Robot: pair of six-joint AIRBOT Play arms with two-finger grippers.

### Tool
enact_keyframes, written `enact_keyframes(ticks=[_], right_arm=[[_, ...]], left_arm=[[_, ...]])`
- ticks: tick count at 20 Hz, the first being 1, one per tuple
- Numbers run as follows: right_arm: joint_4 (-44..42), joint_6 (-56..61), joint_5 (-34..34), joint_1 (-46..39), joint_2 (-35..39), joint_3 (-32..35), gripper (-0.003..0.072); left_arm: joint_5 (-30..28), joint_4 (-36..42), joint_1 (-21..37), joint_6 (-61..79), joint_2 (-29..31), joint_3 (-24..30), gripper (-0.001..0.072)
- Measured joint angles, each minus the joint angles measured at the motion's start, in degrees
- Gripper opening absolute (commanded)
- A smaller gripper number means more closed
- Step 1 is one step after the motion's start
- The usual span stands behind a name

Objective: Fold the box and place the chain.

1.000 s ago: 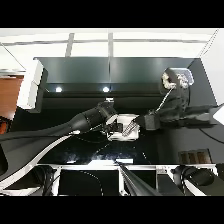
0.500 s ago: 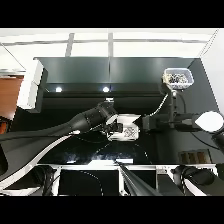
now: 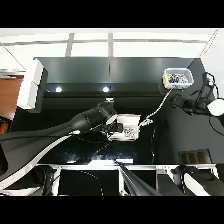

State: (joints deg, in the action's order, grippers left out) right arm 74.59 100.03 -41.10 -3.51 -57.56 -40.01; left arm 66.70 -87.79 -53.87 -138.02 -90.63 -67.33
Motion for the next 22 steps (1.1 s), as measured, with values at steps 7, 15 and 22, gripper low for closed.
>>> enact_keyframes(ticks=[7, 15, 22], right_arm=[[2.4, 2.7, -1.0, -2.1, -25.0, -19.1, 0.0626], [3.5, 2.7, -0.5, -2.3, -35.1, -27.8, 0.0248], [3.7, 2.0, -1.3, -2.3, -35.8, -28.5, 0.0020]], left_arm=[[0.0, 0.0, 0.0, 0.0, 0.0, 0.0, 0.0032], [0.1, 0.0, 0.0, 0.0, 0.0, 0.0, 0.0032], [1.3, 0.0, 0.0, 0.0, 0.0, 0.0, 0.0032]])
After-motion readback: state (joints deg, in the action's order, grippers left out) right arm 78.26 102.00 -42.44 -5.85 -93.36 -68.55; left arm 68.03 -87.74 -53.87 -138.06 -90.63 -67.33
